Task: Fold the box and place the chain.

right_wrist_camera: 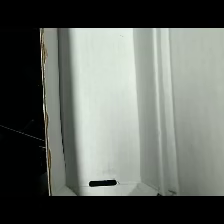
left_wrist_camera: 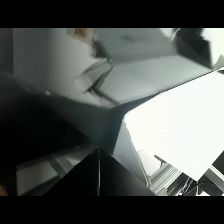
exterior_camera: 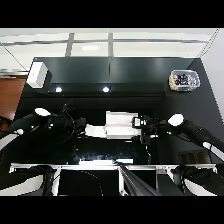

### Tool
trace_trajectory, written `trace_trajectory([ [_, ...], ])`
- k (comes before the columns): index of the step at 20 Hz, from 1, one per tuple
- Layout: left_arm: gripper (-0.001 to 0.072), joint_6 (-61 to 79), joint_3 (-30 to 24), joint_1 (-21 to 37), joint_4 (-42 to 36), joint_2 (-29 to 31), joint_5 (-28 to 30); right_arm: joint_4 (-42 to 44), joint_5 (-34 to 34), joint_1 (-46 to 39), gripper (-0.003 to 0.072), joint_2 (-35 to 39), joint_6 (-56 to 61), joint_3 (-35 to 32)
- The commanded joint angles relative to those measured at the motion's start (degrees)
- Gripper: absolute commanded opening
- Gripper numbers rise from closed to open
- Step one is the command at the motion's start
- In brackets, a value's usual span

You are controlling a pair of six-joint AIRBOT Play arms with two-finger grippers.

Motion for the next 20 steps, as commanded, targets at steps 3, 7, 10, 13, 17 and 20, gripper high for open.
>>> trace_trajectory([
  [3,0.0023,5.42,2.93,-2.08,-0.42,-0.09,-2.73,0.0,0.02,0.04,0.0431,-0.04,-0.04,0.0],
  [7,0.0024,6.56,2.93,-3.91,-0.48,-0.09,-2.99,0.0,0.0,0.07,0.0431,-0.04,-0.04,0.0],
  [10,0.0026,8.09,2.95,-4.24,-0.85,-0.07,-4.04,0.02,0.0,0.04,0.0431,-0.04,-0.04,0.0],
  [13,0.0252,8.24,3.67,-4.24,-0.7,-0.04,-4.5,0.02,0.0,0.07,0.0431,-0.04,-0.04,0.0],
  [17,0.071,8.46,6.64,-4.24,1.11,-0.04,-10.08,0.02,0.0,0.07,0.0431,-0.04,-0.04,0.0],
  [20,0.0709,6.12,9.51,-4.52,2.4,0.59,-11.08,0.02,0.0,0.07,0.0431,-0.04,-0.02,0.0],
])
